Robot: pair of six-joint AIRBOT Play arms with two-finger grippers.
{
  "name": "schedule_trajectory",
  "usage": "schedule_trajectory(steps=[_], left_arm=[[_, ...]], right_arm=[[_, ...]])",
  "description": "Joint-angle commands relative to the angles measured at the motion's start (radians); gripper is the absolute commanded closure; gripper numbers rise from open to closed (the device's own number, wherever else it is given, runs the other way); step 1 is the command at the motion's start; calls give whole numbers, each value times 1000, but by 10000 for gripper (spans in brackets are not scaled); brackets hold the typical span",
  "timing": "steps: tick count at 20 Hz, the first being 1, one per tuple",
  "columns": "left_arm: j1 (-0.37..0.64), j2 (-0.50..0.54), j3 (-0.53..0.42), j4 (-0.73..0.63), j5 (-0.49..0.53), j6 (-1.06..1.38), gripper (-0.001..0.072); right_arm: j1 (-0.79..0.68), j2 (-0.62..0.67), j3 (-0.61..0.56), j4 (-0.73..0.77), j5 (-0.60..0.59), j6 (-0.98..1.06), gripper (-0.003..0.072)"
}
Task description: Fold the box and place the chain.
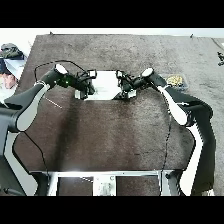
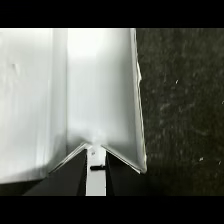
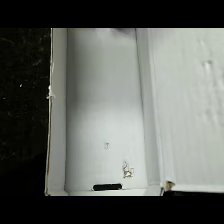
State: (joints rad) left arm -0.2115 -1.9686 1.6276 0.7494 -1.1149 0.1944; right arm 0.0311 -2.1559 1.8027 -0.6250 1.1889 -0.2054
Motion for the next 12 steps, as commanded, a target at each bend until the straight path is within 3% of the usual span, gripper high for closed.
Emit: schedule_trajectory(steps=[1,2,3,4,6,12], left_arm=[[-1,-15,0,-68,3,24,584],[-1,-15,0,-85,2,24,533],[-1,-15,0,-94,-1,24,409],[0,-15,0,-94,-1,23,383],[0,-15,0,-94,-1,18,234],[0,-15,0,-86,-5,-13,219]], right_arm=[[1,0,0,1,0,0,415],[1,0,0,1,0,0,414],[1,0,0,1,0,0,415],[1,0,0,1,1,0,415],[1,0,0,1,0,0,415],[1,0,0,1,0,0,415]])
